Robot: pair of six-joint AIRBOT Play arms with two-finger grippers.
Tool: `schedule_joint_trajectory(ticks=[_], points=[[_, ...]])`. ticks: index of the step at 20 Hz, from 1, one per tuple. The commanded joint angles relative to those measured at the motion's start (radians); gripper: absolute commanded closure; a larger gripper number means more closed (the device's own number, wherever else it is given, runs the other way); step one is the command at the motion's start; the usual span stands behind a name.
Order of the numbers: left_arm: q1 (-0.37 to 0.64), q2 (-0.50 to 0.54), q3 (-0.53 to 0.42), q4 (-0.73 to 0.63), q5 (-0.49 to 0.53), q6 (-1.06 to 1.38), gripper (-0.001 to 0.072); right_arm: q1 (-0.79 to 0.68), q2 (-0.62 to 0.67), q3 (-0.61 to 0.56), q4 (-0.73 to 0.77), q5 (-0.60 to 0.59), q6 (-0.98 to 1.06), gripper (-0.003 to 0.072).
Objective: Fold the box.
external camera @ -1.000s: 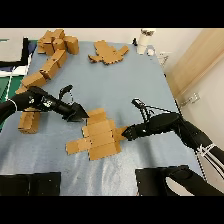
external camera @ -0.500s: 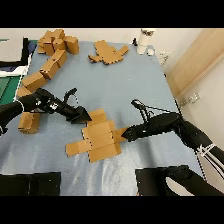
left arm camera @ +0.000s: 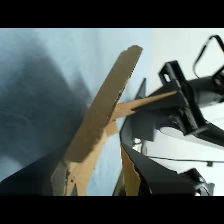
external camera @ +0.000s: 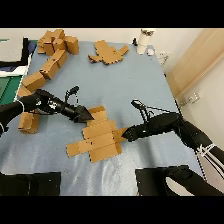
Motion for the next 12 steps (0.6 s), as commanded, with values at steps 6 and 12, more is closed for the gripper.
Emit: schedule_joint_trajectory(ticks=[6, 12], points=[[-0.013, -0.002, -0.021, -0.015, -0.055, 0.103, 0.0428, 0.0, 0.0, 0.0, -0.004, 0.024, 0.0, 0.0684], [-0.029, -0.005, -0.031, -0.018, 0.013, 0.116, 0.043, 0.0, 0.0, 0.0, -0.004, 0.035, 0.0, 0.0685]])
